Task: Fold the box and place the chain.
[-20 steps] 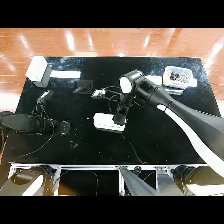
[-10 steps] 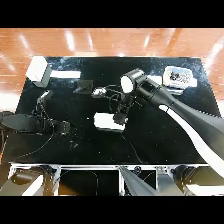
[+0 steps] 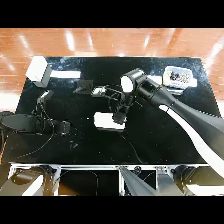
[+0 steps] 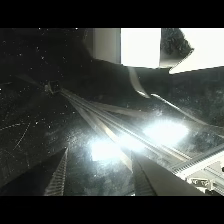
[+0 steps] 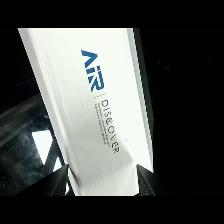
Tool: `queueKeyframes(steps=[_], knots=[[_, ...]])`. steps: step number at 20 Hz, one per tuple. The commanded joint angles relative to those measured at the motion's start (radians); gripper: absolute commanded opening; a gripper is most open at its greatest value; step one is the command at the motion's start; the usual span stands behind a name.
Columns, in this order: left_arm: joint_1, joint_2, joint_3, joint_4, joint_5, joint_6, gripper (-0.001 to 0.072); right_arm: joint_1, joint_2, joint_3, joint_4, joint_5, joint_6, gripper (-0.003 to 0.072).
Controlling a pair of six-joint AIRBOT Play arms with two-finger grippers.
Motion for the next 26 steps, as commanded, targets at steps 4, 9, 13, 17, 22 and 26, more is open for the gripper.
queueKeyframes(steps=[4, 9, 13, 17, 22, 26], knots=[[-0.001, -0.001, 0.000, 0.000, 0.000, 0.000, 0.0510, 0.001, 0.000, 0.001, -0.010, -0.017, 0.006, 0.0474], [-0.001, -0.001, 0.000, 0.000, 0.001, 0.000, 0.0509, 0.001, 0.000, 0.001, -0.010, -0.015, 0.008, 0.0474], [-0.001, -0.001, 0.000, 0.000, 0.000, 0.000, 0.0510, 0.001, 0.000, 0.001, -0.010, -0.015, 0.008, 0.0474], [-0.001, -0.001, 0.000, 0.000, 0.000, 0.000, 0.0510, 0.001, 0.000, 0.001, -0.009, -0.011, 0.009, 0.0474], [-0.001, -0.001, 0.000, 0.000, 0.001, 0.000, 0.0510, 0.001, 0.000, 0.001, -0.007, -0.011, 0.008, 0.0335], [-0.001, -0.001, 0.000, 0.000, 0.001, 0.000, 0.0510, 0.001, 0.000, 0.001, -0.006, -0.011, 0.008, 0.0243]])
